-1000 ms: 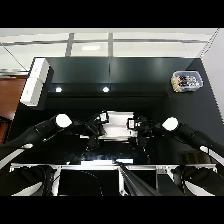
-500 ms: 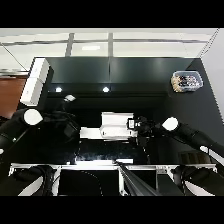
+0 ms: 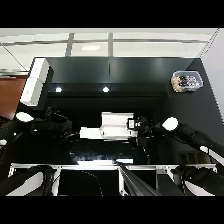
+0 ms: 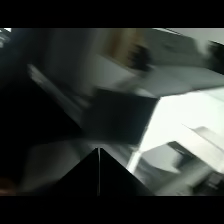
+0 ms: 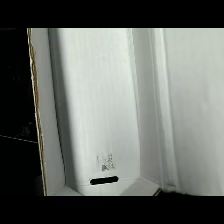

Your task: Fold the box and place the chain.

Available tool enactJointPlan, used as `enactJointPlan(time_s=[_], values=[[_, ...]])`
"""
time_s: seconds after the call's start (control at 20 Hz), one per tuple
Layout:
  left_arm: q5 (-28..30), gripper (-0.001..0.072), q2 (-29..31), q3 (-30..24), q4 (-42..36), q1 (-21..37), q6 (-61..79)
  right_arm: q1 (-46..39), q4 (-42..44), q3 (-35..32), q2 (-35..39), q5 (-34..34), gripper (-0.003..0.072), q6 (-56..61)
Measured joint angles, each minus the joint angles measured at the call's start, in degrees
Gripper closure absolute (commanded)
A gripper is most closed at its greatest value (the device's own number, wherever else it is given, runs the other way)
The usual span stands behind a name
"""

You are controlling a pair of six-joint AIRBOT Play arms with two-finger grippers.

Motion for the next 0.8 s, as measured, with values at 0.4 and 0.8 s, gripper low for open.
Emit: enactJointPlan(time_s=[0.4, 0.8], values=[[-3.3, 0.0679, -8.0, 1.9, -14.1, -10.0, 13.9, 0.0, 0.0, 0.0, 0.0, 0.0, 0.0212, 0.0], [-6.9, 0.0685, -8.2, 6.4, -14.9, -11.5, 19.3, 0.0, 0.0, 0.0, 0.0, 0.0, 0.0212, 0.0]])
